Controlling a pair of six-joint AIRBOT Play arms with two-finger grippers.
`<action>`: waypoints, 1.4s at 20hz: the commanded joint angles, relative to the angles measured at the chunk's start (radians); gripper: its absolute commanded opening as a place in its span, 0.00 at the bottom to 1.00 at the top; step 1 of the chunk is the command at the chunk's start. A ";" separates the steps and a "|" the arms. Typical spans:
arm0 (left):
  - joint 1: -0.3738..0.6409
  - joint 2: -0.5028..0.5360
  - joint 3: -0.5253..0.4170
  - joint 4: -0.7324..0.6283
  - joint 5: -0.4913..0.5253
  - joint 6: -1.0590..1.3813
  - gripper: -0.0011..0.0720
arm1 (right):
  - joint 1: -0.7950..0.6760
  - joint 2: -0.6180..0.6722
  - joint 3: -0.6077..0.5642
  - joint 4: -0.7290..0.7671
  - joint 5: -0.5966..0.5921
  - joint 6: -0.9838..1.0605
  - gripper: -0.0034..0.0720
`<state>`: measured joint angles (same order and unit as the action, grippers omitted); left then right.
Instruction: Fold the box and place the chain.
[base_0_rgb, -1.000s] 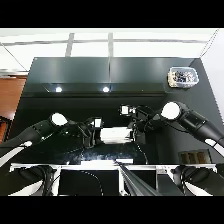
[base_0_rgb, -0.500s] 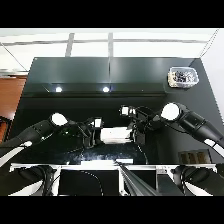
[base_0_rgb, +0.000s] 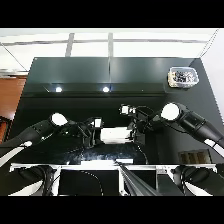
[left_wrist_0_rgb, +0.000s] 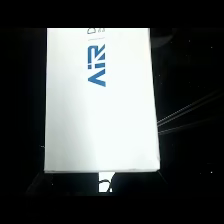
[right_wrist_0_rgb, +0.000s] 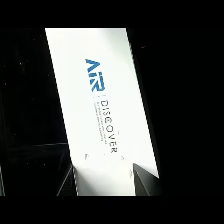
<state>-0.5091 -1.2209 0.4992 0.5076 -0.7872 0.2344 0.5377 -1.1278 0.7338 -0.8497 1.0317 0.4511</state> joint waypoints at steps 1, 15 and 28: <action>0.000 0.000 0.001 0.000 0.000 0.001 0.65 | -0.001 0.016 0.024 0.003 0.001 0.015 0.62; 0.000 0.000 0.001 0.000 0.000 0.001 0.65 | -0.119 0.003 -0.001 0.380 0.153 0.588 0.06; 0.000 0.000 0.001 0.000 0.000 0.001 0.65 | -0.037 -0.198 -0.045 0.425 -0.065 0.634 0.07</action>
<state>-0.5091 -1.2209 0.4992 0.5076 -0.7872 0.2363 0.4973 -1.3033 0.6899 -0.3927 1.0168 1.0641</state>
